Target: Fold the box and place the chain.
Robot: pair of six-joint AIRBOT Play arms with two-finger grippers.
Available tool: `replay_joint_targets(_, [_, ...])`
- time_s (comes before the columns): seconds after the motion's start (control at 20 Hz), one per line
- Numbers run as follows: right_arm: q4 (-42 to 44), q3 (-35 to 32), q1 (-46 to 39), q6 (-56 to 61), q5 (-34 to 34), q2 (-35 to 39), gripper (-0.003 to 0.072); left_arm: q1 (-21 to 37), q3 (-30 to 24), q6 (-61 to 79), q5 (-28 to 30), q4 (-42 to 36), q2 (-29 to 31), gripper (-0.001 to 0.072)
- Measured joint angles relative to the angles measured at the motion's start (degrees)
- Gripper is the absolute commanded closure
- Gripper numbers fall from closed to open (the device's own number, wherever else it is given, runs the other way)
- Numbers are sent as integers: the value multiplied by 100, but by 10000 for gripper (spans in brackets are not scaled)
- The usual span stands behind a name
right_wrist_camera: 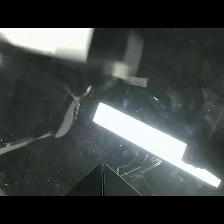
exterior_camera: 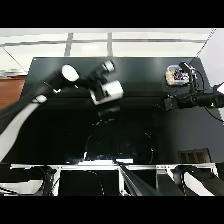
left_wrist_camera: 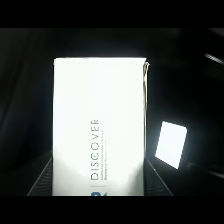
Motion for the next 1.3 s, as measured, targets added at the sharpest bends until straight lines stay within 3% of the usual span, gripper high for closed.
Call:
replay_joint_targets(0.3, [96,0,0,2,-177,0,669,2127,748,-1145,107,289,-20,357])
replay_joint_targets(0.55, [328,0,0,24,-422,0,669,3541,1093,-1517,267,365,-466,357])
replay_joint_targets(0.8, [529,0,0,256,-509,0,669,4271,1567,-1921,299,723,-1294,356])
replay_joint_targets(1.05, [595,0,0,459,-564,0,669,4428,2214,-2205,433,1019,-2026,352])
replay_joint_targets(1.1, [597,0,0,483,-566,0,669,4428,2347,-2253,411,1054,-2151,284])
replay_joint_targets(1.15, [601,0,0,514,-573,0,669,4428,2459,-2365,413,1099,-2245,77])
replay_joint_targets(1.2, [601,0,0,529,-586,0,669,4428,2575,-2586,435,1176,-2321,-6])
replay_joint_targets(1.3, [605,0,0,568,-579,0,669,4428,2839,-3101,376,1381,-2420,-6])
